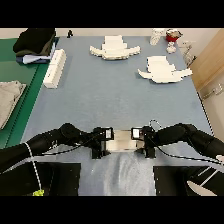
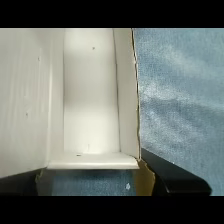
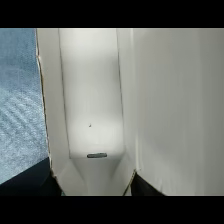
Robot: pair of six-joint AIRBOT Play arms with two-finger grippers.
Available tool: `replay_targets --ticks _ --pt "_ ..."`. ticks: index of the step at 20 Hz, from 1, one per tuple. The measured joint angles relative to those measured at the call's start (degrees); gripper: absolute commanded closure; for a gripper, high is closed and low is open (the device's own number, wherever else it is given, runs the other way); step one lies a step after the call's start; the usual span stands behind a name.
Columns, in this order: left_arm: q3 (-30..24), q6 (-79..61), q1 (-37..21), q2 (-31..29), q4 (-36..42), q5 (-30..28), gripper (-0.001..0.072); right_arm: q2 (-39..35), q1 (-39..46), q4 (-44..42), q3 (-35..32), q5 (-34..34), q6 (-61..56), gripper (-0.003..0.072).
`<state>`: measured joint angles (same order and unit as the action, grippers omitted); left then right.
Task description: Fold the box.
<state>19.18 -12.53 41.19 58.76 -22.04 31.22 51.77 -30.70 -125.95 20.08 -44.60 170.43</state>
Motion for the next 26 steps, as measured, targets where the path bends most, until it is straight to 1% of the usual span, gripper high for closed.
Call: replay_targets --ticks 2,3,4,5,12,26 --pt "0.0 0.2 0.1 0.1 0.1 -0.3 0.0049 0.0 0.0 0.0 0.0 0.0 0.0 0.019" --pt "0.0 0.4 0.1 0.1 0.0 -0.3 0.0083 0.0 0.0 0.0 0.0 0.0 0.0 0.019" --pt "0.0 0.8 0.1 0.1 0.0 -0.4 0.021 0.0 0.0 0.0 0.0 0.0 0.0 0.019" --pt "0.0 1.3 0.1 0.1 -0.2 -0.6 0.0245 0.0 0.0 0.0 0.0 0.0 0.0 0.019" --pt "0.1 3.1 0.0 0.1 -1.9 -0.4 0.0245 0.0 0.0 0.0 0.0 0.0 0.0 0.019" --pt "0.1 3.4 0.0 0.1 -2.4 -0.2 0.0244 0.0 0.0 0.0 0.0 0.0 0.0 0.019"
